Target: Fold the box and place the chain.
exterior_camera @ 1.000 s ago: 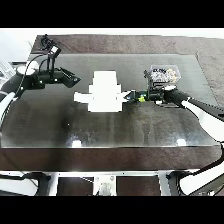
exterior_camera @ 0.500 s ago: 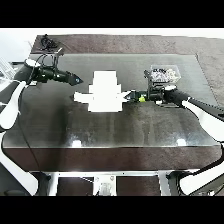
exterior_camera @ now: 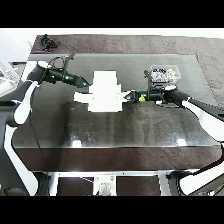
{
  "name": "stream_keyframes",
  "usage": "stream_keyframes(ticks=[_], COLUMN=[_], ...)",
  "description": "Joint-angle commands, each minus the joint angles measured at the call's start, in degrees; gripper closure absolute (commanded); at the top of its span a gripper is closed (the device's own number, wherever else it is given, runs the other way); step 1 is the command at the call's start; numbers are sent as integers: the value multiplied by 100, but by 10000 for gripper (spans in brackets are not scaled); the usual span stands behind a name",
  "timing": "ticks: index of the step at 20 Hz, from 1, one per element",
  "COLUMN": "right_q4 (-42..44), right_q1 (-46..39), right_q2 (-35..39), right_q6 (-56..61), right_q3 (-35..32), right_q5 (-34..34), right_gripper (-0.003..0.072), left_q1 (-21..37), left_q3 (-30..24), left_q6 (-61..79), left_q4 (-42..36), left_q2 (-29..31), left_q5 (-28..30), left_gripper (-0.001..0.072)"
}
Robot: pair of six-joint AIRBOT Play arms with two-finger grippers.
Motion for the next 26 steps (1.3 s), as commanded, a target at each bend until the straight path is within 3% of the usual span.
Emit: stream_keyframes(ticks=[1,8,12,18,26], right_q4=[2,39,37,35,35], right_q1=[0,2,0,0,0], right_q2=[-2,-2,-2,-2,-2], right_q6=[-2,-2,-4,-4,-4], right_q3=[0,0,0,0,0], right_q5=[2,4,4,4,4], right_gripper=[682,682,682,682,682], left_q1=[-164,-175,-138,-140,-240], left_q3=[122,173,549,750,750], left_q6=[-9,26,39,-229,-186], left_q4=[59,-22,52,800,564], left_q2=[-146,-315,-313,-323,-557], left_q5=[9,72,-122,-92,-61], left_gripper=[172,171,171,171,171])
